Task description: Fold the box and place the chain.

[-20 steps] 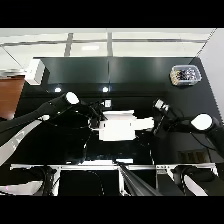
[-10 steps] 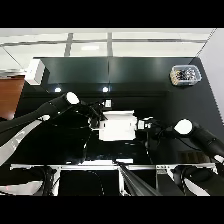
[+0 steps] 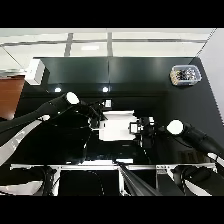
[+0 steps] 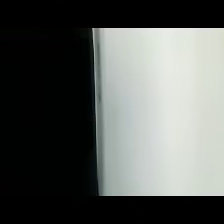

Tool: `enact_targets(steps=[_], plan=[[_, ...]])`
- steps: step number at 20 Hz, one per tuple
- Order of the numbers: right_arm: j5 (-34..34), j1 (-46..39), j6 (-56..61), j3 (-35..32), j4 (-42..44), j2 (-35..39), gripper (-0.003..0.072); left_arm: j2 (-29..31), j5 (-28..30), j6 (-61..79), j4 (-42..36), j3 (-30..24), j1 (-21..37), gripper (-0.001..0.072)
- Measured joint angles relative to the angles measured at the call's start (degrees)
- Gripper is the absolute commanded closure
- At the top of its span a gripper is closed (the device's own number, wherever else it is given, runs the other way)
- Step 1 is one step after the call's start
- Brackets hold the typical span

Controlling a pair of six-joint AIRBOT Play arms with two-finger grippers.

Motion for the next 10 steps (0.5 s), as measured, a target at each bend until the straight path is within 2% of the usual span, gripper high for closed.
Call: enact_targets(steps=[10], plan=[[-0.5,0.9,-2.5,0.9,0.3,-1.9,0.0009,0.0,0.0,0.0,0.0,0.0,0.0,0.0683]])
